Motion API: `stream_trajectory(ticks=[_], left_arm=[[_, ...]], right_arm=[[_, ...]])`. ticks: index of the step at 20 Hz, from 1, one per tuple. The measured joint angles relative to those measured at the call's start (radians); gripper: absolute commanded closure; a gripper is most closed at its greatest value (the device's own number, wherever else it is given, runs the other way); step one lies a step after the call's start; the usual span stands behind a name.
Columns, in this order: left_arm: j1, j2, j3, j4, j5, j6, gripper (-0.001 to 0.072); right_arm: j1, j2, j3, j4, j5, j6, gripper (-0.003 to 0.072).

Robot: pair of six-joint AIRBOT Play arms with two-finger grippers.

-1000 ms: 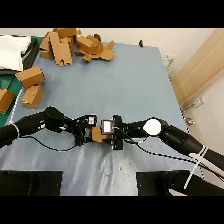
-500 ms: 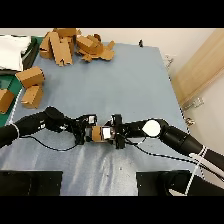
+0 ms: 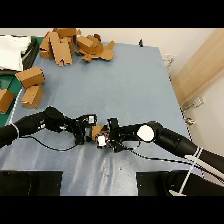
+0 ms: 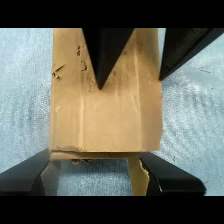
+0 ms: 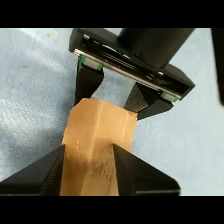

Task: Fold the box.

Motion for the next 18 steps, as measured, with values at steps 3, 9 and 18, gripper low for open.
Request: stream_trajectory(ticks=[3,9,18], left_arm=[[0.000,0.000,0.000,0.000,-0.004,0.000,0.0259],[0.000,0.000,0.001,0.000,-0.014,-0.002,0.0258],[0.002,0.000,0.001,0.000,-0.019,-0.001,0.0259]], right_arm=[[0.003,-0.003,0.000,-0.043,-0.021,0.013,0.0268],[0.006,-0.003,0.000,-0.081,-0.040,0.039,0.0476],[0.006,0.012,0.000,-0.095,-0.041,0.047,0.0555]])
